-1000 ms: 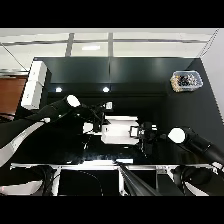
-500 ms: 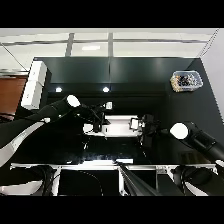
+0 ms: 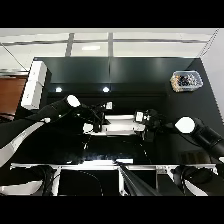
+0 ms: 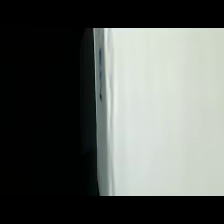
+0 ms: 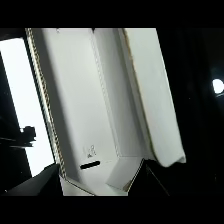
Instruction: Fold the box and place the chain.
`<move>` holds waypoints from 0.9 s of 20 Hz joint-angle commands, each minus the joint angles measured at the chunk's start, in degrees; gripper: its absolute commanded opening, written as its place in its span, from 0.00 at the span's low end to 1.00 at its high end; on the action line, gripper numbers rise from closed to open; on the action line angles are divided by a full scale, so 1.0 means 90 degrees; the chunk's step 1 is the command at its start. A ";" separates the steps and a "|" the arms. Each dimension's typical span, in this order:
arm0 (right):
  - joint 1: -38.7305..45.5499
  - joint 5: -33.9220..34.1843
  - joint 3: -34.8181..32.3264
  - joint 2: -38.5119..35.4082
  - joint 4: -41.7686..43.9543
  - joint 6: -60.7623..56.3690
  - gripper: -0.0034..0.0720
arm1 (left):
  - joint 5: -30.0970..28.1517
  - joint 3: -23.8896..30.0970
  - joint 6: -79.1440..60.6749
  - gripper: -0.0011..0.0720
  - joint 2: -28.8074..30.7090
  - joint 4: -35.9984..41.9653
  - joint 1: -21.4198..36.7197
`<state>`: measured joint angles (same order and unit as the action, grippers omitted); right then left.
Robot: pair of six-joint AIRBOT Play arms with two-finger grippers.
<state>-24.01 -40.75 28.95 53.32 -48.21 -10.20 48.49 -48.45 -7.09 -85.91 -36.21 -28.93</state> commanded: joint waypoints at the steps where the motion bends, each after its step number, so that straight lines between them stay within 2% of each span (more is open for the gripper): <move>1: 0.0495 -0.0335 0.0010 0.0097 0.0831 0.0678 0.87 | 0.0000 0.0002 -0.0005 0.05 -0.0002 0.0000 -0.0002; 3: 0.0782 -0.0476 0.0010 0.0260 0.1491 0.1175 0.87 | 0.0000 0.0002 -0.0017 0.05 -0.0002 0.0000 -0.0002; 8: 0.0835 -0.0471 0.0010 0.0648 0.1936 0.1763 0.87 | -0.0002 0.0002 -0.0022 0.05 -0.0002 0.0000 -0.0002; 18: 0.0826 -0.0804 -0.0005 0.1039 0.2225 0.2101 0.86 | -0.0022 0.0000 -0.0019 0.05 -0.0002 0.0002 -0.0002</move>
